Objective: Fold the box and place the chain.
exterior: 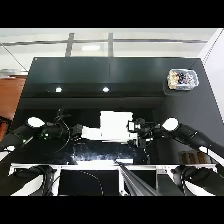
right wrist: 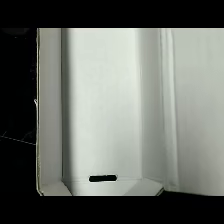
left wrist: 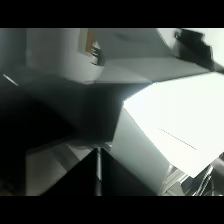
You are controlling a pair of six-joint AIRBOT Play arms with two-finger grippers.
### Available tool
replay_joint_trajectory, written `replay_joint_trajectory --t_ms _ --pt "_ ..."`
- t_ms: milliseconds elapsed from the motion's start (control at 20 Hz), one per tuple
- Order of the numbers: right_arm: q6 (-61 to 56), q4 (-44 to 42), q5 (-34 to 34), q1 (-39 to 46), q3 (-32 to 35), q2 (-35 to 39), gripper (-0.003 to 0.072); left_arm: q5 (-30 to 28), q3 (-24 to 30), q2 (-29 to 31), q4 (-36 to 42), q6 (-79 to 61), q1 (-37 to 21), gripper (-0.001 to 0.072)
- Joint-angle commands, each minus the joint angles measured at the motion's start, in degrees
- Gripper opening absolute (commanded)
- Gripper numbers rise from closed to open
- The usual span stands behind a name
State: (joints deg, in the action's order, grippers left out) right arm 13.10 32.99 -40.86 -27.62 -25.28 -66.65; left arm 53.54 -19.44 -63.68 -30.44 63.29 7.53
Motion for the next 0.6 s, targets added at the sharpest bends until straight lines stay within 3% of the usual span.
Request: replay_joint_trajectory --t_ms 0,50,100,150,300,400,550 --pt "0.0 -0.02 -0.02 -0.02 0.0 -0.04 0.0534 3.52 -1.16 -0.48 1.36 -9.57 1.01 0.0336" --pt "0.0 -0.02 -0.02 -0.02 0.0 -0.04 0.0534 3.91 -1.68 -0.48 1.36 -9.51 0.98 0.0504" --pt "0.0 -0.02 -0.02 -0.02 0.0 -0.04 0.0534 3.98 -2.29 -0.48 1.33 -9.53 0.98 0.0594" --pt "0.0 0.0 -0.02 -0.02 0.0 -0.04 0.0534 3.98 -2.95 -0.48 1.38 -9.51 0.98 0.0626" --pt "0.0 0.0 -0.02 -0.02 0.0 -0.04 0.0534 4.94 -4.55 -0.48 1.64 -9.49 1.05 0.0631" --pt "0.0 0.0 -0.02 -0.02 0.0 -0.04 0.0534 6.25 -5.73 -0.48 1.62 -9.44 1.18 0.0713" --pt "0.0 -0.02 -0.02 -0.02 0.0 -0.04 0.0534 6.97 -7.43 -0.48 1.88 -9.29 3.76 0.0713"
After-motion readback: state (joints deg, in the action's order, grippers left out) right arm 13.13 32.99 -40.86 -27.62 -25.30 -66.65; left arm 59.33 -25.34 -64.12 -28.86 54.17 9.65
